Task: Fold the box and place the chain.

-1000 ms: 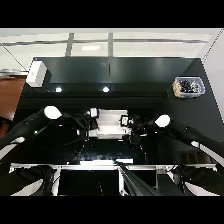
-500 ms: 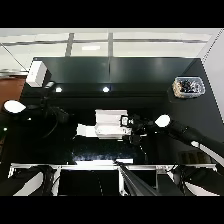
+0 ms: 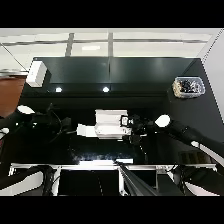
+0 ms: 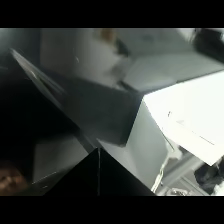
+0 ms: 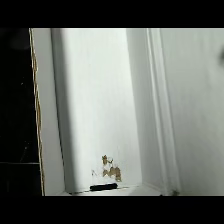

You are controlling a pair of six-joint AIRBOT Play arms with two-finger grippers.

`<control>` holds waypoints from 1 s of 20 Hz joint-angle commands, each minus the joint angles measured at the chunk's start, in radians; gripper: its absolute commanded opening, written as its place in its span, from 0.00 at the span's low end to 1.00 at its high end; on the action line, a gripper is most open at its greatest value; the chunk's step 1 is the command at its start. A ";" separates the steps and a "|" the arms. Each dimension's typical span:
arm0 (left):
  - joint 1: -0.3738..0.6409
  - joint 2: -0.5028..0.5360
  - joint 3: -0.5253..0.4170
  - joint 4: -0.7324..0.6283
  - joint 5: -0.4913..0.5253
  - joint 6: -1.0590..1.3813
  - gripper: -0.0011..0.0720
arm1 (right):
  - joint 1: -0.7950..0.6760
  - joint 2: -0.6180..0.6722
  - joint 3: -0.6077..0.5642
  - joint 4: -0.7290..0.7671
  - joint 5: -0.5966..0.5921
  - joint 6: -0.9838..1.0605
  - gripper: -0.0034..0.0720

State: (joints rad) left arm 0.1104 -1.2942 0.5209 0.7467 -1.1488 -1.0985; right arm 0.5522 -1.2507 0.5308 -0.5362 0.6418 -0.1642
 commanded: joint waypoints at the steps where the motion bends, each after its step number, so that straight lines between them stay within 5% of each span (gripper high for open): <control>1: -0.096 -0.063 -0.003 -0.072 0.013 0.006 0.05 | 0.000 0.000 0.001 0.000 0.000 0.000 0.74; 3: -0.138 -0.063 -0.002 -0.097 0.023 0.006 0.12 | 0.000 0.000 0.001 0.000 0.000 0.000 0.74; 5: -0.137 -0.063 0.008 -0.093 -0.006 0.037 0.92 | 0.000 0.000 0.001 0.000 0.000 0.000 0.74; 6: -0.130 -0.063 0.014 -0.093 -0.030 0.066 0.97 | 0.000 0.000 0.001 0.000 0.000 0.000 0.74; 20: -0.180 0.052 0.031 -0.172 -0.049 0.045 0.97 | 0.000 0.000 0.001 0.000 0.000 0.000 0.74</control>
State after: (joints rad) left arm -0.0441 -1.2610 0.5510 0.6239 -1.2003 -1.0458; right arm 0.5522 -1.2507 0.5308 -0.5362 0.6418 -0.1642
